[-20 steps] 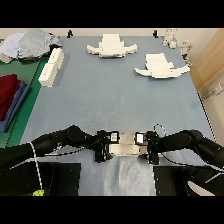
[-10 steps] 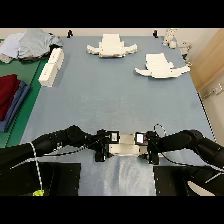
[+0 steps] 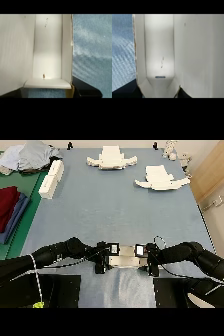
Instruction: Fold the box.
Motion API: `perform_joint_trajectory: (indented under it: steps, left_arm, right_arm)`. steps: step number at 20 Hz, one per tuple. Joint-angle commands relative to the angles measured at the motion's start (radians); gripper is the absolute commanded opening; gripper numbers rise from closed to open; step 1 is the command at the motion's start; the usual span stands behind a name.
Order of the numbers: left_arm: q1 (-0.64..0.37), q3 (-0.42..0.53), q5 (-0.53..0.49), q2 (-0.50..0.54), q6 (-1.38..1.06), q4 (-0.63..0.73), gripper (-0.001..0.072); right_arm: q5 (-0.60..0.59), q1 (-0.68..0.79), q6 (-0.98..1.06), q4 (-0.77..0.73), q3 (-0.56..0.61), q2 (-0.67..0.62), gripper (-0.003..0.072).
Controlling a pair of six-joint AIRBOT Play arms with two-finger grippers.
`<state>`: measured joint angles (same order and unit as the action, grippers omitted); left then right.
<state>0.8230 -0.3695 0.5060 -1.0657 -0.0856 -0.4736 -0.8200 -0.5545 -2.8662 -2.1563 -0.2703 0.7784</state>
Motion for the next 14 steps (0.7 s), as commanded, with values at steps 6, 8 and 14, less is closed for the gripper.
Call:
perform_joint_trajectory:
  steps: [6,8,14]
  left_arm:
    - [0.000,0.000,0.001,0.000,0.000,0.000,0.0460]
    - [0.000,0.000,0.001,0.000,0.000,0.000,0.0461]
    - [0.000,0.000,0.001,0.000,0.000,0.000,0.0461]
  right_arm:
    - [0.070,0.000,-0.113,0.035,-0.001,0.000,0.0517]
    - [0.070,0.000,-0.113,0.035,0.000,0.000,0.0517]
    - [0.047,0.000,-0.111,0.034,0.000,0.000,0.0517]
